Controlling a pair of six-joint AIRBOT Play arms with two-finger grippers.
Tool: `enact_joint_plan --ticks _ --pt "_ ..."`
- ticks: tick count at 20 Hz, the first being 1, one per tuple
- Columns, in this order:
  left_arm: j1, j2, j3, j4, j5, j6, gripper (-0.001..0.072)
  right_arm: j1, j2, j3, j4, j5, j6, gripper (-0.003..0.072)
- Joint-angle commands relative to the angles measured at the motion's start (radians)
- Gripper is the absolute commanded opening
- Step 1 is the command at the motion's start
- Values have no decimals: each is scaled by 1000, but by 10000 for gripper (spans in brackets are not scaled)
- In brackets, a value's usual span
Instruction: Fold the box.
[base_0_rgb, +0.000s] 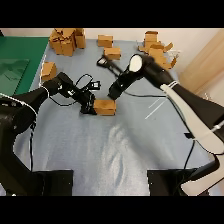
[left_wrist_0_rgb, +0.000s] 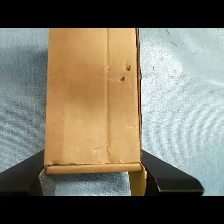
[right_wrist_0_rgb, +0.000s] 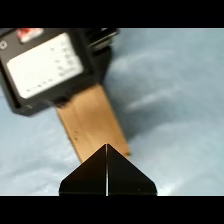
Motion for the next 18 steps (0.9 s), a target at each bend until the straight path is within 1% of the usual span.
enact_joint_plan --ticks 1,4,5,7,9,11,12,13,16,17,18 --pt "2 2 1 -24 1 -24 287 -34 81 0 -122 -37 144 7" --pt "4 26 18 -30 11 -87 287 -66 141 0 -234 -19 246 7" --pt "7 46 27 -30 39 -136 287 -79 158 -1 -269 -10 275 7" --pt "22 98 52 -28 130 -278 287 -111 185 -6 -328 5 351 7" --pt "60 170 72 -12 241 -427 288 -153 232 -55 -382 2 426 7" --pt "123 257 74 58 341 -599 288 -202 309 -159 -416 -32 477 7" --pt "169 300 73 117 371 -725 288 -234 355 -228 -418 -56 489 7" --pt "217 336 74 179 378 -862 287 -265 401 -298 -417 -82 497 7" --pt "382 429 73 366 323 -1173 288 -355 541 -526 -414 -183 520 7" --pt "429 452 73 423 309 -1228 287 -380 576 -586 -412 -217 529 7" --pt "474 470 73 458 317 -1244 288 -403 605 -636 -409 -244 532 8"
